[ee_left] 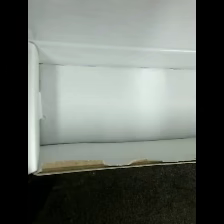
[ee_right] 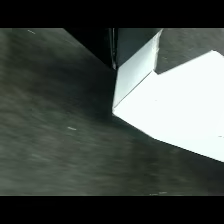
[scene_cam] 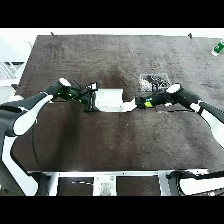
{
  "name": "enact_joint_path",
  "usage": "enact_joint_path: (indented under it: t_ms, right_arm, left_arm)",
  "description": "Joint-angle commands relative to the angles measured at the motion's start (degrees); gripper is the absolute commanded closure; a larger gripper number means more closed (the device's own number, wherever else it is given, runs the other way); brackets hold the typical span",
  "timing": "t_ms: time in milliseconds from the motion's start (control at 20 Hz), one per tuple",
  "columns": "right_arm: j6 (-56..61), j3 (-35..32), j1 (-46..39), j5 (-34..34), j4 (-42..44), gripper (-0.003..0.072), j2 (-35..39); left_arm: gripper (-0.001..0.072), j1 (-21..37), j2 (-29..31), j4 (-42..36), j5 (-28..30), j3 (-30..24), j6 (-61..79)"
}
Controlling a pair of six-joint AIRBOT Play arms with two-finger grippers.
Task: Fold the box and place the chain.
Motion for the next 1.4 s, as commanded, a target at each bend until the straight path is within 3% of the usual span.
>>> enact_joint_path:
  t_ms: [0,150,200,250,300,350,450,550,1100,1350]
  right_arm:
    - [0.09,0.94,2.27,-1.66,1.86,0.0676,1.11]
    - [0.39,0.96,4.07,-2.99,2.34,0.0675,3.23]
    - [0.57,0.96,4.37,-2.97,2.32,0.0641,3.32]
    - [0.57,0.96,4.48,-2.97,2.43,0.0487,3.32]
    - [0.57,0.96,4.48,-2.99,2.99,0.0387,3.32]
    - [0.57,0.94,4.50,-2.99,4.07,0.0380,3.32]
    - [0.50,0.96,4.70,-3.21,6.86,0.0233,3.32]
    - [0.52,0.96,5.25,-4.44,7.23,0.0178,3.26]
    - [3.89,2.29,10.14,-6.19,6.80,0.0178,1.38]
    - [12.20,6.34,12.41,-5.90,-4.17,0.0178,0.09]
  left_arm:
    - [0.0244,0.07,0.00,0.00,0.00,0.02,-0.02]
    - [0.0244,0.07,0.00,0.00,0.04,0.02,0.00]
    - [0.0244,0.07,0.00,0.00,0.02,0.02,0.00]
    - [0.0244,0.07,0.00,0.00,0.02,0.02,-0.02]
    - [0.0244,0.07,0.00,0.00,0.02,0.02,0.00]
    - [0.0244,0.07,0.00,0.00,0.02,0.02,0.00]
    - [0.0244,0.07,0.00,0.00,0.04,0.02,-0.02]
    - [0.0244,0.07,0.00,0.00,0.02,0.02,-0.02]
    - [0.0245,0.07,0.00,-0.02,0.00,0.02,-0.02]
    - [0.0244,0.07,0.00,0.00,0.00,0.02,-0.02]
